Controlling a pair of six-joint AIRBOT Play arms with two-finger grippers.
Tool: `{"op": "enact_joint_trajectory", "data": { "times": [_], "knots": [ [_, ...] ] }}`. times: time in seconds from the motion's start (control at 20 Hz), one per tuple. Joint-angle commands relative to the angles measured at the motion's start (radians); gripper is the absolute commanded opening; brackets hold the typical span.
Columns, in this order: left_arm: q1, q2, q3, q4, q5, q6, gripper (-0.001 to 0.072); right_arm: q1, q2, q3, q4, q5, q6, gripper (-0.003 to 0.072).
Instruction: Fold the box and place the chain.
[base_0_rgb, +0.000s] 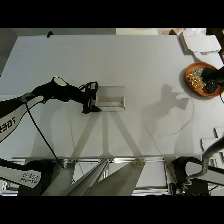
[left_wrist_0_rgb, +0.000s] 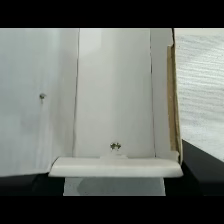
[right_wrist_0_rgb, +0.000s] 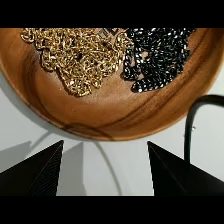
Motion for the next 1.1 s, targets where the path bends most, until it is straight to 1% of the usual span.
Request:
{"op": "enact_joint_trajectory", "data": {
  "times": [0.0,0.2,0.3,0.45,0.5,0.6,0.65,0.8,0.95,1.05],
  "knots": [
    [0.001,0.000,0.000,0.000,0.000,0.000,0.0257,-0.063,-0.142,0.011,0.112,-0.167,-0.023,0.0576],
    [0.001,0.000,0.000,0.000,0.000,0.000,0.0257,-0.063,-0.278,0.094,0.120,-0.179,-0.023,0.0576],
    [0.001,0.000,0.000,0.000,0.000,0.000,0.0257,-0.063,-0.322,0.128,0.120,-0.198,-0.023,0.0576],
    [0.001,0.000,0.000,0.000,0.000,0.000,0.0257,-0.063,-0.361,0.148,0.142,-0.212,-0.056,0.0571],
    [0.001,0.000,0.000,0.000,0.000,0.000,0.0257,-0.063,-0.369,0.148,0.144,-0.211,-0.058,0.0533],
    [0.001,0.000,0.000,0.000,0.000,0.000,0.0257,-0.063,-0.378,0.148,0.145,-0.213,-0.060,0.0392],
    [0.001,0.000,0.000,0.000,0.000,0.000,0.0257,-0.063,-0.378,0.148,0.145,-0.219,-0.060,0.0338],
    [0.001,0.000,0.000,0.000,0.000,0.000,0.0257,-0.062,-0.377,0.150,0.153,-0.210,-0.079,0.0014],
    [0.001,0.000,0.000,0.000,0.000,0.000,0.0257,-0.062,-0.364,0.150,0.163,-0.154,-0.105,0.0012],
    [0.001,0.000,0.000,0.000,0.000,0.000,0.0257,-0.062,-0.326,0.150,0.163,-0.117,-0.135,0.0011]
  ]
}}
